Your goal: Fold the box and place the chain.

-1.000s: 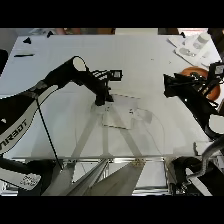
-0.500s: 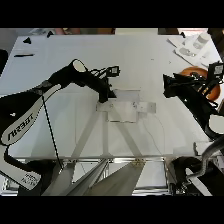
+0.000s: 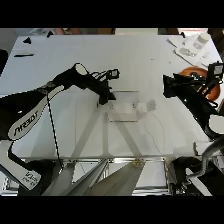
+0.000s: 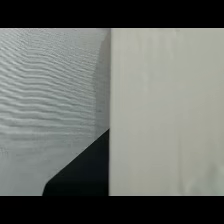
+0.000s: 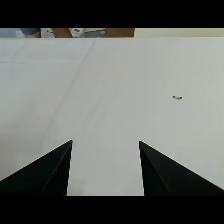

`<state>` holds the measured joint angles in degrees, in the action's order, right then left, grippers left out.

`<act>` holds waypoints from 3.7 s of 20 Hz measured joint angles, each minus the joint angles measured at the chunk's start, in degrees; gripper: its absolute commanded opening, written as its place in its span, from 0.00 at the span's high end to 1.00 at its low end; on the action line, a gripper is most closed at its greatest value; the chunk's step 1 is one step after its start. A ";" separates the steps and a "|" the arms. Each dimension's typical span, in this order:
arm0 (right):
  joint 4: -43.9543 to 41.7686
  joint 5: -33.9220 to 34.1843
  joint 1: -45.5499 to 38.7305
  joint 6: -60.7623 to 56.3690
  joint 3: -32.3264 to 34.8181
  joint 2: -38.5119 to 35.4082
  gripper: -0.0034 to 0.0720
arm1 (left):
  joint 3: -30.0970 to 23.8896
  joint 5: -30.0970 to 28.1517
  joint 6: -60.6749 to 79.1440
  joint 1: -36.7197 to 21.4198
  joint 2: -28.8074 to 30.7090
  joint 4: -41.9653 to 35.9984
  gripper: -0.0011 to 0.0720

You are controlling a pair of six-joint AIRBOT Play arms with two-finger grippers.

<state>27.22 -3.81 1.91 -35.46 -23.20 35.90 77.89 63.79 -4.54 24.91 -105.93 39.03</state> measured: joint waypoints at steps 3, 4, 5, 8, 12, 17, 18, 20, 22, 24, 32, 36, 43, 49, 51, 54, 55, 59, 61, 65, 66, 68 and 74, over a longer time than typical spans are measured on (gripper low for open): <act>0.00 -0.07 0.00 -0.02 0.00 0.00 0.35 | 0.02 0.50 0.04 0.02 -0.15 1.03 0.98; 0.00 -0.07 0.00 -0.02 0.00 0.00 0.35 | 0.02 0.74 0.04 0.04 -0.20 1.31 0.98; 0.00 -0.07 0.00 -0.02 0.00 0.00 0.35 | 0.02 1.01 0.04 0.04 -0.22 1.53 0.98; -0.02 0.13 0.00 -0.04 0.00 -0.20 0.35 | 0.00 1.31 0.04 0.04 -0.26 2.03 0.98; 1.25 -2.51 0.00 0.70 -1.11 -1.81 0.18 | 0.00 1.51 0.02 0.07 -0.26 2.47 0.98; 10.32 -21.73 0.00 3.28 -5.01 -3.54 0.07 | 0.00 1.60 0.04 0.07 -0.26 2.75 0.98; 12.31 -26.71 0.00 5.11 -5.42 -3.65 0.07 | 0.00 1.60 0.02 0.07 -0.26 2.75 0.98; 15.85 -37.03 0.00 10.91 -5.99 -3.80 0.04 | 0.00 1.60 0.02 0.07 -0.26 2.78 0.98; 18.12 -44.92 0.00 16.92 -6.25 -3.89 0.04 | 0.00 1.60 0.02 0.07 -0.26 2.78 0.98; 19.47 -49.81 0.00 20.70 -6.45 -3.93 0.04 | 0.00 1.60 0.02 0.07 -0.26 2.80 0.98; 20.02 -56.85 0.00 23.54 -6.49 -3.65 0.06 | 0.00 1.60 0.02 0.07 -0.26 2.80 0.98; 19.85 -56.11 0.00 26.12 -4.63 0.37 0.04 | 0.00 1.60 0.02 0.07 -0.26 2.80 0.98; 19.21 -45.75 0.00 40.85 -3.28 16.79 0.04 | 0.00 1.57 0.04 0.07 -0.26 2.80 0.98; 12.92 -37.97 0.00 51.08 -3.15 27.85 0.04 | 0.00 1.60 0.04 0.07 -0.26 2.80 0.98; 10.38 -36.83 0.00 53.90 -3.13 29.73 0.04 | 0.00 1.57 0.04 0.07 -0.26 2.80 0.98; 7.43 -35.34 0.00 56.35 -3.13 31.50 0.04 | 0.00 1.60 0.04 0.07 -0.26 2.80 0.98; 6.51 -35.15 0.00 56.74 -3.15 31.82 0.04 | 0.00 1.60 0.04 0.07 -0.26 2.80 0.98; 3.10 -34.51 0.00 57.61 -3.13 32.46 0.04 | 0.00 1.60 0.04 0.07 -0.26 2.80 0.98; 1.16 -34.25 0.00 56.89 -3.13 32.57 0.04 | 0.00 1.62 0.04 0.07 -0.26 2.82 0.98; 0.07 -32.83 0.00 51.63 -3.13 32.41 0.04 | -0.02 1.62 0.04 0.07 -0.26 2.82 0.98; -0.17 -32.48 0.00 50.56 -3.15 32.33 0.04 | -0.02 1.62 0.04 0.07 -0.26 2.82 0.98; -0.50 -32.24 0.00 49.07 -3.43 32.20 0.04 | -0.02 1.62 0.04 0.07 -0.26 2.82 0.98; -0.17 -32.30 0.00 47.43 -5.68 32.26 0.04 | -0.02 1.57 0.04 0.07 -0.28 2.82 0.98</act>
<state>27.05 -36.12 1.91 11.97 -28.88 68.16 77.87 65.36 -4.49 24.97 -106.21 41.85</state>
